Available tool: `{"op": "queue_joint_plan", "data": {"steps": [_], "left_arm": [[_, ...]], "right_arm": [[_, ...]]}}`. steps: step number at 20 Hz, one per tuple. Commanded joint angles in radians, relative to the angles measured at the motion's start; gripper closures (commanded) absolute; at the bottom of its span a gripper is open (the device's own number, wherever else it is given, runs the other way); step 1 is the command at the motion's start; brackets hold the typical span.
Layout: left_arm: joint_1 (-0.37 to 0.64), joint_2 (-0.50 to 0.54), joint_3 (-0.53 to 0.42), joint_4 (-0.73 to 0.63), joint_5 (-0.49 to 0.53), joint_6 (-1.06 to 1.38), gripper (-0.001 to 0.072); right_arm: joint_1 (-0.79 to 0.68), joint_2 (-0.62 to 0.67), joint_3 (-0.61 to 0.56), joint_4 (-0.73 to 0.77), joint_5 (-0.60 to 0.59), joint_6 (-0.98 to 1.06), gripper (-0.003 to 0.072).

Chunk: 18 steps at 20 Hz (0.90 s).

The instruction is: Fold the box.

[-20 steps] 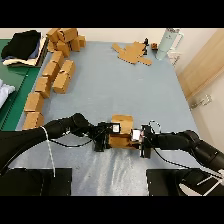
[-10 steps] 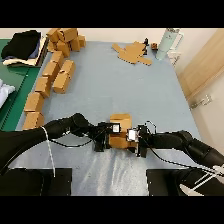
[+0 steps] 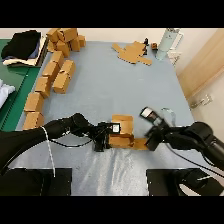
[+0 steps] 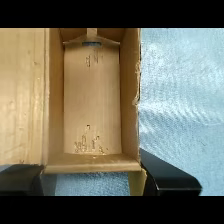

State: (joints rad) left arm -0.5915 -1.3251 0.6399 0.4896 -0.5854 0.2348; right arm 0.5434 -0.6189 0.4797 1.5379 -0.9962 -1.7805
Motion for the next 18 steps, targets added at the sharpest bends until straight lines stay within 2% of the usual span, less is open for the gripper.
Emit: {"op": "queue_joint_plan", "data": {"steps": [1,2,5,8,11,14,18], "left_arm": [[0.0,-0.001,0.001,0.0,0.0,0.0,0.0397],[0.0,-0.001,0.001,0.0,0.0,0.0,0.0397],[0.0,-0.001,0.001,0.0,0.0,0.0,0.0397],[0.0,-0.001,0.001,0.0,0.0,0.0,0.0397],[0.0,-0.001,0.001,0.0,0.0,0.0,0.0397],[0.0,-0.001,0.001,0.0,0.0,0.0,0.0397],[0.0,-0.001,0.001,0.0,0.0,0.0,0.0397]], "right_arm": [[-0.117,0.054,0.026,-0.365,-0.291,0.612,0.0684],[-0.185,0.045,0.009,-0.314,-0.288,0.632,0.0684],[-0.379,-0.025,-0.063,0.057,-0.138,0.552,0.0684],[-0.457,-0.115,-0.12,0.349,-0.013,0.394,0.0685],[-0.462,-0.193,-0.129,0.491,0.002,0.262,0.0685],[-0.462,-0.186,-0.129,0.637,0.0,0.156,0.0685],[-0.462,-0.166,-0.13,0.65,-0.035,0.129,0.0685]]}}
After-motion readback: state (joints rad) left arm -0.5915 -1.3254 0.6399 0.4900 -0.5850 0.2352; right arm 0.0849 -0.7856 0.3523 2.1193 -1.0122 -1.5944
